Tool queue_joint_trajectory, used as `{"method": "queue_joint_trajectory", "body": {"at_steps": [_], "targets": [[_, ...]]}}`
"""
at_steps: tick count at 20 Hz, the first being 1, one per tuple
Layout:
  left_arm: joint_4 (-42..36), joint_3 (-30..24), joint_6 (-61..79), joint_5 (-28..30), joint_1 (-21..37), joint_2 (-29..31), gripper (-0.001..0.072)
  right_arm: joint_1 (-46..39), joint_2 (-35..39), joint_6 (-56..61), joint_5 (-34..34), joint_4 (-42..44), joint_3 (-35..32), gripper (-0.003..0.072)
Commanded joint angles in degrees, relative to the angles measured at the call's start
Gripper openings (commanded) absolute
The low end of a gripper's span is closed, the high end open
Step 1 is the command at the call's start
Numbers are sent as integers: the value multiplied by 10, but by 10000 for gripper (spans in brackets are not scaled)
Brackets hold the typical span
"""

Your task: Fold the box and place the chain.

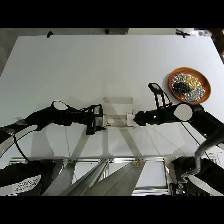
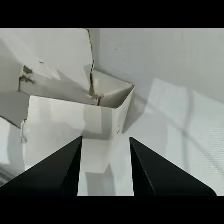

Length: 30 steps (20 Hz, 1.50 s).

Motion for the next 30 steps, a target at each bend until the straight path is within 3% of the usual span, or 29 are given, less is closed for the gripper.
{"method": "queue_joint_trajectory", "body": {"at_steps": [1,3,6,14,21,30], "targets": [[0,0,0,0,0,0,270,0,-8,0,30,5,5,340],[0,0,0,0,0,0,270,2,-21,-1,25,5,5,343],[0,0,0,0,0,0,270,16,-38,0,7,12,6,411],[0,0,0,0,0,0,270,35,-40,3,-22,30,6,414],[0,0,0,0,0,0,270,59,-40,74,-34,-22,7,398],[0,0,0,0,0,0,270,112,-83,184,-26,-109,63,395]]}}
